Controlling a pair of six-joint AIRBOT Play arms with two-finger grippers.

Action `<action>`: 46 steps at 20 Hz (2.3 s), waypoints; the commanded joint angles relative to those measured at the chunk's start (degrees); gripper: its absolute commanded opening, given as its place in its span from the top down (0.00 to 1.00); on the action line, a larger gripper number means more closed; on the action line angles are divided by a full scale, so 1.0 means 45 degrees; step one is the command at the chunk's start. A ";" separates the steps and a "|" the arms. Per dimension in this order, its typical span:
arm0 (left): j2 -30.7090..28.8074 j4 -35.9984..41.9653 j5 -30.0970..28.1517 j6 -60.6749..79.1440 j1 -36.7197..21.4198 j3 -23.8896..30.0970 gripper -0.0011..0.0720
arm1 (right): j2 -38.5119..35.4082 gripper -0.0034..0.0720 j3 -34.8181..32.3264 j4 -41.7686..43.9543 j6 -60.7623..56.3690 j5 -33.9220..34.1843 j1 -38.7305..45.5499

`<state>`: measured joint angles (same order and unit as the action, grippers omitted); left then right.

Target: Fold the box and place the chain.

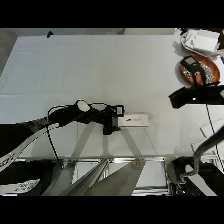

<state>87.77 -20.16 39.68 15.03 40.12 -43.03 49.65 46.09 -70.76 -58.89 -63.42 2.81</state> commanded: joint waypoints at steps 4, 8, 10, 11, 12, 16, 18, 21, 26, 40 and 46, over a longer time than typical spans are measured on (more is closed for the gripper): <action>-0.0010 -0.0005 -0.0005 0.0005 -0.0005 0.0005 0.56 | 0.1729 0.95 0.0306 -0.0607 -0.0869 -0.2647 0.3609; -0.0010 -0.0005 0.0049 0.0000 -0.0005 0.0005 0.56 | 0.2939 0.94 0.0291 -0.0670 -0.0971 -0.3390 0.3609; -0.0010 -0.0005 0.0049 0.0000 -0.0005 0.0005 0.56 | 0.3376 0.94 0.0248 -0.0748 -0.1341 -0.3317 0.3609; -0.0010 -0.0005 0.0044 0.0000 -0.0005 0.0005 0.56 | 0.3551 0.94 0.0228 -0.0879 -0.1491 -0.3283 0.3609; -0.0010 -0.0005 0.0049 0.0000 -0.0005 0.0005 0.56 | 0.3701 0.94 0.0228 -0.1069 -0.1647 -0.3283 0.3609; -0.0010 0.0010 0.0146 0.0000 -0.0005 0.0005 0.56 | 0.4027 0.94 0.0170 -0.1331 -0.1821 -0.3254 0.3609; -0.0015 0.0015 0.0189 0.0000 -0.0005 0.0005 0.56 | 0.4036 0.94 0.0170 -0.1331 -0.1821 -0.3094 0.3609; -0.0024 0.0010 0.0228 -0.0015 -0.0005 0.0005 0.83 | 0.4036 0.94 0.0170 -0.1331 -0.1817 -0.3002 0.3609; -0.0102 0.0374 0.0369 -0.0398 -0.0024 0.0005 0.98 | 0.4031 0.94 0.0170 -0.1326 -0.1817 -0.3026 0.3609; -0.4201 -0.3453 -0.0408 -0.8189 -0.2497 0.0005 0.99 | 0.4031 0.94 0.0170 -0.1224 -0.1812 -0.3007 0.3609; -0.5935 -0.6815 0.0408 -1.0880 -0.5387 0.0010 0.99 | 0.4036 0.94 0.0170 -0.1180 -0.1812 -0.2846 0.3609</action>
<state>64.49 -42.33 39.86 -26.02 21.71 -42.96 67.77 46.87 -76.29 -67.07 -76.55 19.03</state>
